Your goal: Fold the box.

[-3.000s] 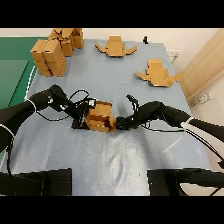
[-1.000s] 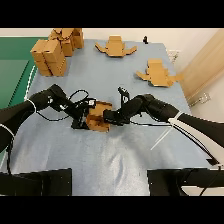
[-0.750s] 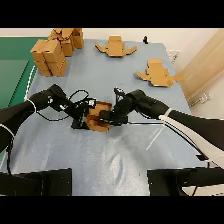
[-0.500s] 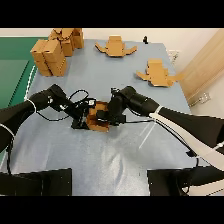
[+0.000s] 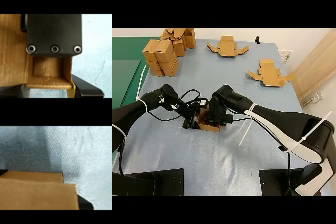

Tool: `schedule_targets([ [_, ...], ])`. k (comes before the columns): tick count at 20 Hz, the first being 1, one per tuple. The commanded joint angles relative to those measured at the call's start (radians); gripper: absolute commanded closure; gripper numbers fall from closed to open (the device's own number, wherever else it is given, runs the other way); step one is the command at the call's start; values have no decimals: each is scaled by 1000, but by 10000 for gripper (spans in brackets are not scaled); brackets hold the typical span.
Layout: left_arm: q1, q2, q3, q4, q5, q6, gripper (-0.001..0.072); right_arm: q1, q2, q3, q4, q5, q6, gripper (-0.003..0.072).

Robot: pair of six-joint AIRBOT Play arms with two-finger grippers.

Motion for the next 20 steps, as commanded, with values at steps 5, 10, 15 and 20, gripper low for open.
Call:
schedule_targets([
  [5,-3,-1,0,-4,4,-1,596,7,-31,72,-13,-68,1,681],
  [10,-3,-1,0,-4,4,-1,596,7,-31,78,-26,-88,1,680],
  [15,-3,-1,0,-4,4,-1,596,6,-31,79,-29,-82,-10,339],
  [20,-3,-1,0,-4,4,-1,596,6,-31,79,-29,-138,-10,153],
])
